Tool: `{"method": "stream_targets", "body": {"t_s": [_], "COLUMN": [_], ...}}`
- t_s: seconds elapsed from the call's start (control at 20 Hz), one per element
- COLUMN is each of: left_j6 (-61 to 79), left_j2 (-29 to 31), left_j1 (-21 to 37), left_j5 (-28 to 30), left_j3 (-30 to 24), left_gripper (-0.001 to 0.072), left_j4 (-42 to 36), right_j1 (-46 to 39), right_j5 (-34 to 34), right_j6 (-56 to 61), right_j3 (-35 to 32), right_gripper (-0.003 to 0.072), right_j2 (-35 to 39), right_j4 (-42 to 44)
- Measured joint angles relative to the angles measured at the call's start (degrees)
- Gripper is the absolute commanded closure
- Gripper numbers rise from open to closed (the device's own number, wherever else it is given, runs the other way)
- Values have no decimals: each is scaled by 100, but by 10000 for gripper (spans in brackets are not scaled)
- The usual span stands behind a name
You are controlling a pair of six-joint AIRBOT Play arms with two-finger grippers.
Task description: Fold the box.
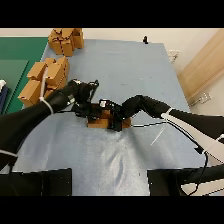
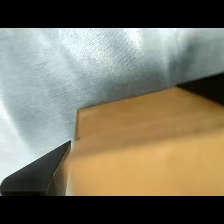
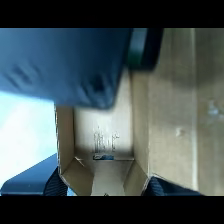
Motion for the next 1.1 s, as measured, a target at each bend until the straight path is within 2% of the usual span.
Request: {"method": "stream_targets", "body": {"t_s": [0.05, 0.25, 0.45, 0.55, 0.65, 0.8, 0.95, 1.1], "left_j6": [247, 1845, 4859, 6225, 7519, 9517, 10893, 11560], "left_j2": [144, 898, 1818, 1976, 1784, 1180, 529, 116], "left_j1": [149, 973, 2225, 2822, 3222, 3383, 3228, 2981], "left_j5": [15, -50, -509, -560, -579, -358, -195, -133], "left_j3": [-81, -616, -1257, -1521, -1685, -1777, -1663, -1449], "left_gripper": [42, 35, 35, 36, 35, 35, 35, 33], "left_j4": [-105, -874, -2389, -2999, -3311, -3703, -3991, -4118], "right_j1": [0, 0, 0, 0, 0, 2, 2, 2], "right_j5": [-2, -15, -24, -28, -31, -37, -46, -63], "right_j6": [2, 11, 22, 66, 109, 146, 162, 164], "right_j3": [0, 0, 2, 2, 4, 7, 7, 7], "right_gripper": [168, 168, 168, 168, 168, 168, 168, 168], "right_j2": [0, 0, 0, 0, 0, 0, 0, 0], "right_j4": [2, 4, 7, 9, 11, 13, 11, 11]}}
